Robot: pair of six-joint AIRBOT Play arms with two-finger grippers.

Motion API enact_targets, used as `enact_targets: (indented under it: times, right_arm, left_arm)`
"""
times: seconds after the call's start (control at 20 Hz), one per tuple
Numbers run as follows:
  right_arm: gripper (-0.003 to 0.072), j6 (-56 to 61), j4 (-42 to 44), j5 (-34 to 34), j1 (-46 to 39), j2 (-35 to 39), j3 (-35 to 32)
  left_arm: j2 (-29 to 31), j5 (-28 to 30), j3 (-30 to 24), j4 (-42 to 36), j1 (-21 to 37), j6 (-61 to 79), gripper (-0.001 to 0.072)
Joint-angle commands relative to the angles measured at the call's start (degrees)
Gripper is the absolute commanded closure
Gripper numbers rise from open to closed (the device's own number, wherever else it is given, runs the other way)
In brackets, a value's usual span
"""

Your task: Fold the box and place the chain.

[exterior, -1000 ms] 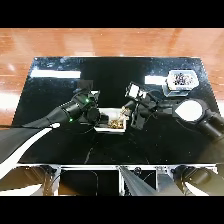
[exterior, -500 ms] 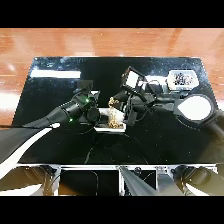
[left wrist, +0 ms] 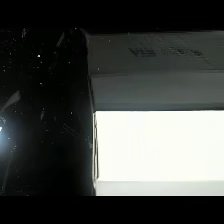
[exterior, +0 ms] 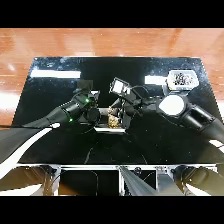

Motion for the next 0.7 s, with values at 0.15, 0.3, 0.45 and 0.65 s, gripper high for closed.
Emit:
enact_targets:
  times: [0.15, 0.3, 0.45, 0.65]
  right_arm:
    - [-0.0033, 4.24, -2.56, 2.45, 0.0, -1.42, -0.9]
    - [-0.0033, 6.38, -5.99, 2.67, -0.57, 0.33, -0.61]
    - [-0.0032, 14.82, -14.95, 7.06, -4.2, 5.11, -0.61]
    - [-0.0033, 29.94, -18.95, 25.24, -14.23, 6.67, -0.96]
  left_arm:
    - [-0.02, 0.07, -0.02, -0.09, 0.0, 0.0, 0.0687]
    - [-0.02, 0.07, 0.0, -0.09, 0.02, 0.0, 0.0687]
    - [-0.02, 0.04, 0.0, -0.09, 0.02, 0.0, 0.0687]
    - [-0.02, -0.04, 0.02, -0.28, 0.02, 0.0, 0.0687]
